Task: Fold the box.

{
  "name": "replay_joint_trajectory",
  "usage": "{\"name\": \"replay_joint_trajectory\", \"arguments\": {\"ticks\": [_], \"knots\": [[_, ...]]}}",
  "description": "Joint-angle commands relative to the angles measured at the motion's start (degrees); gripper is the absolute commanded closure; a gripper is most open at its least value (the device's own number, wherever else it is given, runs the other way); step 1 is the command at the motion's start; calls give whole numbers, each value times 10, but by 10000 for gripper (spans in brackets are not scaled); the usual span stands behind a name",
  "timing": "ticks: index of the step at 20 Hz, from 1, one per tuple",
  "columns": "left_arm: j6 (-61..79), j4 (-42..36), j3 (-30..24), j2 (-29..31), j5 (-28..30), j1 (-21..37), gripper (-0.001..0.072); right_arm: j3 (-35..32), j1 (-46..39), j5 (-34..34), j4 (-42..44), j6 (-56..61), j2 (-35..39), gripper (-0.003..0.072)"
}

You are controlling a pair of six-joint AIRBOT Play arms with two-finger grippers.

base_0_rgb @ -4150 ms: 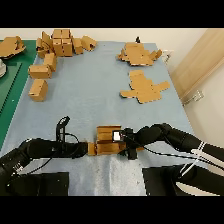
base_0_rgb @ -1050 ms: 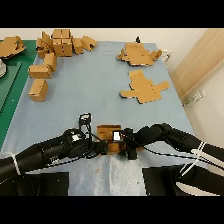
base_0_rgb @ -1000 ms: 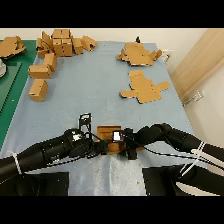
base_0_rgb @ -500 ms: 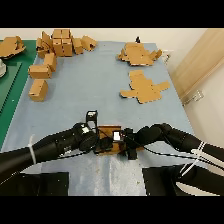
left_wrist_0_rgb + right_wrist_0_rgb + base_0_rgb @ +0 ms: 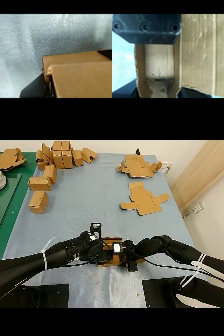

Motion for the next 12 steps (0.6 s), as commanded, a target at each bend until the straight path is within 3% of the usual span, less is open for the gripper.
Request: {"name": "replay_joint_trajectory", "arguments": {"ticks": [1,5,6,7,8,12], "knots": [[6,-17,2,-3,5,0,698,0,1,0,1,-1,0,175],[6,-18,2,-2,5,0,695,0,1,0,1,-1,0,174],[6,-18,2,-1,5,0,547,0,1,0,1,-1,0,174],[4,-18,2,1,4,0,235,0,0,0,1,-1,0,174],[-1,-18,2,3,4,0,207,0,1,0,1,-1,0,175],[-1,-9,2,29,2,0,207,0,0,1,1,-1,0,174]]}}
